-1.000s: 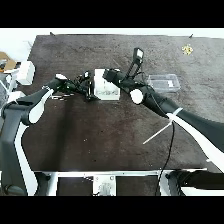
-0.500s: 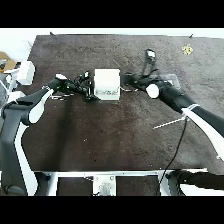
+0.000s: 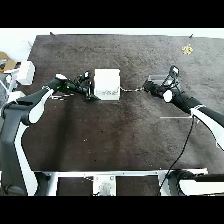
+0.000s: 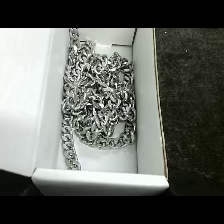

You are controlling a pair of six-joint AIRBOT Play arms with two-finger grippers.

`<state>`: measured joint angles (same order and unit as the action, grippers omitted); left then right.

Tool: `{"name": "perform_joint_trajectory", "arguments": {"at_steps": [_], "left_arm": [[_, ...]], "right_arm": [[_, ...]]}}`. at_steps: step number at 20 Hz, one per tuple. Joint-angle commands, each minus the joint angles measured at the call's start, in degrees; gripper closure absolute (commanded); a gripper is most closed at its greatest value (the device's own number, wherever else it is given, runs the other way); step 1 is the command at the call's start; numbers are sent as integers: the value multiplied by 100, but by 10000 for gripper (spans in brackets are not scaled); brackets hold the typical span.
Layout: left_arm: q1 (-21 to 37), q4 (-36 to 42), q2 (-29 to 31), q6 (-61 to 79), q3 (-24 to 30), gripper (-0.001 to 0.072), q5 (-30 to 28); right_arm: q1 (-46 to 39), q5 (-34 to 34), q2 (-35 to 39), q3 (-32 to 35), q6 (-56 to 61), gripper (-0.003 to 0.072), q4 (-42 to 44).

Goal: Fold the box and place the chain.

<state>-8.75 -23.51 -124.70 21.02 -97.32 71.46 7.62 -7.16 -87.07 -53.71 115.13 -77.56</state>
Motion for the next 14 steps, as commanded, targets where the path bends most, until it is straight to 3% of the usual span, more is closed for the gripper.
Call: {"name": "perform_joint_trajectory", "arguments": {"at_steps": [1,6,7,9,12,14], "left_arm": [[0,-2,0,0,0,315,0],[-2,-2,0,0,0,314,0],[-2,-2,0,0,0,315,0],[-2,-2,0,0,0,315,2],[0,-2,0,0,0,315,0],[-2,-2,0,0,0,314,2]], "right_arm": [[-59,560,-328,37,66,373,542],[160,975,-824,-105,221,376,949],[208,1023,-935,-212,216,511,949],[262,1032,-1110,-492,216,682,951],[474,1043,-737,-610,136,683,901],[723,1038,-74,-610,125,683,284]]}}
